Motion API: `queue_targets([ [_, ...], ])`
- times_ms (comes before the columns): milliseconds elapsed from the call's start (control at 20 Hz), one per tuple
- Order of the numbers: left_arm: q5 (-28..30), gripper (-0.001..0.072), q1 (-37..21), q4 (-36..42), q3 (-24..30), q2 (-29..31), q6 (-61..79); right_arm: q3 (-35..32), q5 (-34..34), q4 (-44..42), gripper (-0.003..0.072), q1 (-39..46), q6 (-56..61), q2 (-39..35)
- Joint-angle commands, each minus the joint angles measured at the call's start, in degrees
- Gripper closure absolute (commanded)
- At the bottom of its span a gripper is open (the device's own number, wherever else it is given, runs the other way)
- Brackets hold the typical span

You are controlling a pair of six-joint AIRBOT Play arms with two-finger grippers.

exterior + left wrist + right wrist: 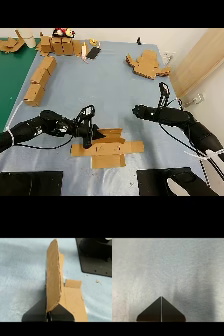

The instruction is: Fold the box.

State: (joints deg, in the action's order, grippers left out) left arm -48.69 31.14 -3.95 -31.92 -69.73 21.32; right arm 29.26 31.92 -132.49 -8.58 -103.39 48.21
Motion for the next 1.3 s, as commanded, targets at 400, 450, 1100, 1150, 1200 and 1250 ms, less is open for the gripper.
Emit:
queue_targets([
  [400, 0.7, 0.0697, 0.1, -1.5, 2.1, -0.2, -0.3, 0.1, -0.2, 0.0, 0.0685, -0.1, -0.5, 0.0],
  [450, 0.3, 0.0698, 0.1, -1.4, 2.1, -0.2, -0.3, 0.1, -0.2, 0.0, 0.0684, -0.1, -0.7, 0.0],
  [1100, 0.2, 0.0698, 0.0, -1.6, 2.1, -0.2, -4.4, 0.1, 5.0, 0.2, 0.0686, -0.1, -3.7, -0.3],
  [1150, 0.2, 0.0698, 0.0, -1.6, 2.1, -0.2, -4.4, 0.1, 8.0, 0.3, 0.0686, -0.1, -4.3, -1.0],
  [1200, 0.2, 0.0698, 0.0, -1.6, 2.1, -0.2, -4.4, 0.1, 11.3, 1.2, 0.0687, -0.1, -4.7, -2.1],
  [1250, 0.2, 0.0698, 0.0, -1.6, 2.1, -0.2, -4.4, 0.1, 15.2, 2.8, 0.0687, -0.1, -4.5, -3.8],
])
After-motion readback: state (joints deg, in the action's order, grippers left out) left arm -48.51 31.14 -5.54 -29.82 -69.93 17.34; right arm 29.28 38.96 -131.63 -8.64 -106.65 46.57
